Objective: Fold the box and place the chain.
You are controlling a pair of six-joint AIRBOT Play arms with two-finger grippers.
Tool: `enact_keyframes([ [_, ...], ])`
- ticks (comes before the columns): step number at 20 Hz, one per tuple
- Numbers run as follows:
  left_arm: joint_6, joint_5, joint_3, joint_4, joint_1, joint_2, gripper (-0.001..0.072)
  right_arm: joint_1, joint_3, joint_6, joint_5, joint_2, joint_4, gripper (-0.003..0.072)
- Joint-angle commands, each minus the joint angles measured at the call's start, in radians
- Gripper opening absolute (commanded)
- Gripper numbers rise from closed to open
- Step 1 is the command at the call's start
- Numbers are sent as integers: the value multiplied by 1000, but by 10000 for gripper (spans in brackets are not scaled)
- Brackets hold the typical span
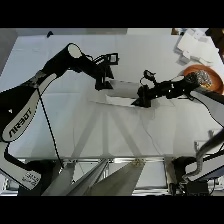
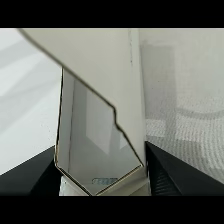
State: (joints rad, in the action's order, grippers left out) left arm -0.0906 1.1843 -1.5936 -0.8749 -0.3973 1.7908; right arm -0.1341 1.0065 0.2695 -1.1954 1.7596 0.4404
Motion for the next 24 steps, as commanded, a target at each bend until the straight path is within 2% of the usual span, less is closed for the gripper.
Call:
enact_keyframes([
  [1, -70, 59, -1, -82, 1, -68, 580, 0, 0, 0, -2, 1, 0, 406],
  [5, -127, 116, 0, -51, 0, -150, 571, 0, 0, 0, -2, 1, 0, 406],
  [6, -154, 127, 2, -40, -2, -165, 528, 0, 0, 0, -2, 1, 0, 406],
  [9, -199, 147, 19, -77, -9, -198, 193, 0, 0, 0, -2, 1, 0, 406],
  [10, -199, 142, 47, -110, -13, -212, 188, 0, 0, 0, -2, 1, 0, 406],
  [12, -208, 146, 139, -163, -35, -243, 7, 0, 0, 1, -2, 1, 0, 406],
  [14, -205, 136, 249, -155, -69, -269, 10, 0, 0, 0, -2, 1, 0, 406],
  [16, -202, 75, 303, -142, -98, -275, 11, 0, 0, 0, -2, 1, 0, 406],
  [18, -202, -71, 303, -82, -107, -275, 10, 0, 0, 0, -2, 1, 0, 406],
  [21, -202, -339, 304, 175, -92, -259, 9, 0, 0, 0, -2, 1, 0, 406],
  [22, -202, -399, 304, 240, -82, -249, 9, 0, 0, 0, -2, 1, 0, 406],
  [24, -224, -492, 304, 276, -61, -217, 9, 0, 0, 0, -2, 1, 0, 406],
])
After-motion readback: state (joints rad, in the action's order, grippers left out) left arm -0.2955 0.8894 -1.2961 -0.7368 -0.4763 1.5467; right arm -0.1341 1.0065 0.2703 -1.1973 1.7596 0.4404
